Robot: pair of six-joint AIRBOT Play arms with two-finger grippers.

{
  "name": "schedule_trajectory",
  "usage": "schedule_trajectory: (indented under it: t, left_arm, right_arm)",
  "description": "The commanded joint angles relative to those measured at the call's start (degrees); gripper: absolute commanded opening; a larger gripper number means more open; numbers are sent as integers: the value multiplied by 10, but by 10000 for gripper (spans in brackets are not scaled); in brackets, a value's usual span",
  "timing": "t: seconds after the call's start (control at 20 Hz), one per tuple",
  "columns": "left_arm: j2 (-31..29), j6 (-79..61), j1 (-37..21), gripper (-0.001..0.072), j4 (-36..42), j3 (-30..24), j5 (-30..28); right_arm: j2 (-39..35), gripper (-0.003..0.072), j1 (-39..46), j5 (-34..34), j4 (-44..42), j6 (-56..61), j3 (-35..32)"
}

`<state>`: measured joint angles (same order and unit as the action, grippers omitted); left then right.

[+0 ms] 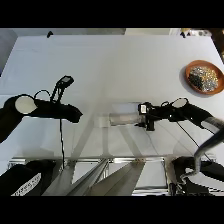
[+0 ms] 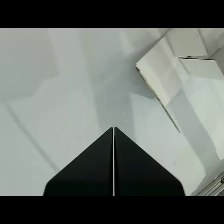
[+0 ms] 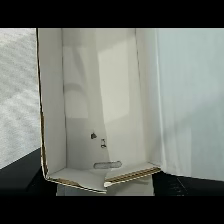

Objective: Fold the box and place the chain.

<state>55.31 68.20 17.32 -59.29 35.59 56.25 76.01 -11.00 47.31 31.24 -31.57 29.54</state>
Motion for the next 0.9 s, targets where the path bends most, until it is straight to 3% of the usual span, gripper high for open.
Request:
schedule_trajectory:
  t: [0.0,0.2,0.4,0.85]
  left_arm:
    - [59,26,-23,6,42,-26,-42]
    - [151,-23,2,8,171,-26,-81]
    - [196,-41,32,6,212,-20,-83]
    - [210,-62,65,8,260,-8,-66]
  right_arm:
    - [0,335,0,0,0,0,0]
    - [0,335,0,0,0,0,0]
    - [0,335,0,0,0,0,0]
    - [0,335,0,0,0,0,0]
